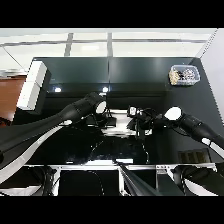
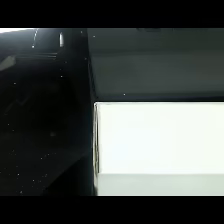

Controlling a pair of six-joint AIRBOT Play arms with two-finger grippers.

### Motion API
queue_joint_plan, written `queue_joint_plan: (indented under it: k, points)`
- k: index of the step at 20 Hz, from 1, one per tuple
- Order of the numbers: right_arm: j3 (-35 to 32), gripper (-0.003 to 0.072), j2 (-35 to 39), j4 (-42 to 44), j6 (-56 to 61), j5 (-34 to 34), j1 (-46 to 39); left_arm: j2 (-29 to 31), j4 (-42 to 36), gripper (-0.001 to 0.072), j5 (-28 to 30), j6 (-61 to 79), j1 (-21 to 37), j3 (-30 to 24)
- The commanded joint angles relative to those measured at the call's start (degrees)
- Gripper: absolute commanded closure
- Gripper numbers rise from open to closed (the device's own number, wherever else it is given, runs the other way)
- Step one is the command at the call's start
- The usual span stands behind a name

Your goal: Fold the box and place the chain.

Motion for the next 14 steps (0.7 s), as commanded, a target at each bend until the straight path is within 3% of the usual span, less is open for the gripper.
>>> queue_joint_plan:
  k: [1, 2, 3, 4, 5, 7, 11, 14]
  points:
    - [0.0, 0.0379, -0.1, 0.1, 0.3, -0.4, 0.0, 0.0, 0.1, 0.0685, -0.1, 0.0, 0.0, 0.0]
    - [0.0, 0.0605, -0.1, 0.1, 0.5, -0.3, 0.0, 0.0, 0.2, 0.0685, -0.1, 0.0, 0.0, 0.0]
    - [0.0, 0.0617, -0.1, 0.1, 0.5, -0.4, 0.0, 0.0, 0.2, 0.0685, -0.1, 0.0, 0.0, 0.0]
    - [0.0, 0.0508, -0.1, 0.3, 0.7, -0.4, 0.0, 0.0, 0.2, 0.0685, -0.1, 0.0, 0.0, 0.0]
    - [0.0, 0.0503, -0.1, 0.2, 0.7, -0.4, 0.0, 0.0, 0.2, 0.0685, -0.1, 0.0, 0.0, 0.0]
    - [0.1, 0.067, 0.1, 0.1, 1.0, 0.3, -0.3, 0.0, 0.3, 0.0685, -0.1, 0.0, 0.0, 0.0]
    - [0.1, 0.0669, 2.8, -0.2, 12.2, 4.9, -3.9, 0.0, 0.3, 0.0684, 0.0, 0.0, 0.0, 0.0]
    - [2.1, 0.067, 6.1, -6.4, 30.8, 16.6, -11.1, 0.0, 0.2, 0.0684, -0.1, 0.0, 0.0, 0.0]
